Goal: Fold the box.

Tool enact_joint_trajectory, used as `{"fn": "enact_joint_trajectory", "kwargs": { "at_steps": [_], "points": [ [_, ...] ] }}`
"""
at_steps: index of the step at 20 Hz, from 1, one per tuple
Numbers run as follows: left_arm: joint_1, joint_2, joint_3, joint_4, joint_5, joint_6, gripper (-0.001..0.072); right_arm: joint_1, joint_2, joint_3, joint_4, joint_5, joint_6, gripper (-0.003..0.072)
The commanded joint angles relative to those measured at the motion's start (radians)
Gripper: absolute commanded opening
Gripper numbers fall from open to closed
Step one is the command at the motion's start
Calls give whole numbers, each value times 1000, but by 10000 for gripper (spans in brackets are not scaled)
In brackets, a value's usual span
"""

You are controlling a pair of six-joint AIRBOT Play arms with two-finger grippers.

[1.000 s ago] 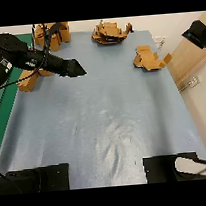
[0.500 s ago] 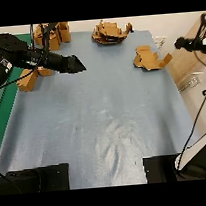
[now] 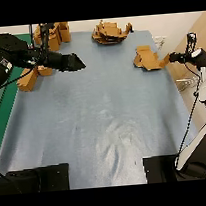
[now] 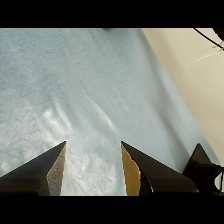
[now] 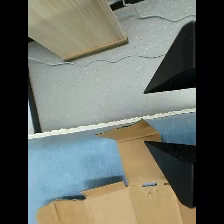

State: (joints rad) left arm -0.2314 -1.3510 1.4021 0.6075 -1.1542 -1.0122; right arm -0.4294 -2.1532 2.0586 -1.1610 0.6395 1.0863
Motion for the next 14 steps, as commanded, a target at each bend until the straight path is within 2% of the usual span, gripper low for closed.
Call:
{"fn": "enact_joint_trajectory", "kwargs": {
  "at_steps": [1,4,6,9,10,11,13,14],
  "points": [
    [1,0,1,1,3,1,536,-5,-14,2,12,26,-36,448],
    [1,0,1,2,2,1,536,-5,-20,2,61,37,-84,443],
    [1,0,1,2,0,1,536,-4,-28,2,66,38,-85,394],
    [1,0,1,2,-1,1,537,-1,-48,3,68,13,-85,366],
    [1,0,1,2,-3,1,536,-1,-55,3,90,-9,-87,330],
    [1,0,1,2,-10,1,536,-1,-62,6,134,-24,-113,242],
    [1,0,1,1,-27,0,536,-1,-69,13,203,-28,-163,112],
    [1,0,1,2,-36,0,536,0,-71,13,231,-28,-183,79]
  ]
}}
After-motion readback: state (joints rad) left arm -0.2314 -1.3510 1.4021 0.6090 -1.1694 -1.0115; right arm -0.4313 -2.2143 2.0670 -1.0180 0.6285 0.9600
